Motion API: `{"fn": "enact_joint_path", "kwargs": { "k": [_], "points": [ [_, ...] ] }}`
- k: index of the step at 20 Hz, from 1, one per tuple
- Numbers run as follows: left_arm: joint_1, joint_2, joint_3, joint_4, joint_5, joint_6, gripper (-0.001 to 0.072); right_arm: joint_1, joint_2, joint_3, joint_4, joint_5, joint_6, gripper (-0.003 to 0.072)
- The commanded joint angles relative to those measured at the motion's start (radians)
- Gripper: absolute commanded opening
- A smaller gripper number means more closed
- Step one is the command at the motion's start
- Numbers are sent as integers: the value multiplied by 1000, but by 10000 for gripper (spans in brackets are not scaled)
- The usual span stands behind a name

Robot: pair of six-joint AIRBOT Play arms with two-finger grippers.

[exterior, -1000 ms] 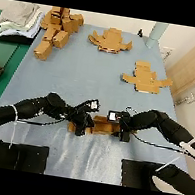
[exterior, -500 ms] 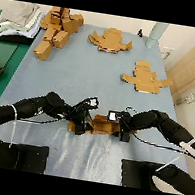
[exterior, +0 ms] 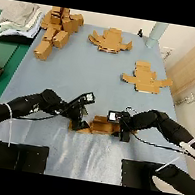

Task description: Fold the box.

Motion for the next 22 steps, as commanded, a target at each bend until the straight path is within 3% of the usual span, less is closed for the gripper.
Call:
{"fn": "enact_joint_path", "kwargs": {
  "k": [1, 4, 5, 6, 8, 10, 13, 17, 22],
  "points": [
    [81, 48, 0, 48, 0, -97, 684, 0, 0, 1, -1, 0, 1, 484],
    [179, 93, 0, 48, -2, -180, 250, 0, 0, 1, -1, 0, 1, 484],
    [209, 104, 0, 49, -7, -212, 61, 0, 0, 1, -1, 0, 1, 484],
    [242, 115, 0, 58, -33, -277, 14, 0, 0, 1, -1, 0, 1, 484],
    [297, 129, 8, 155, -115, -486, 12, 0, 0, 1, -1, 0, 1, 484],
    [334, 140, 8, 340, -177, -777, 12, 0, 0, 1, -1, 0, 1, 484],
    [345, 138, -5, 497, -332, -1037, 12, 0, 0, 1, -1, 0, 1, 484],
    [332, 138, -105, 444, -353, -1115, 12, 0, 0, 1, -1, 0, 1, 484],
    [170, 138, -150, 251, -169, -1114, 12, 0, 0, 1, -1, 0, 1, 484]
  ]
}}
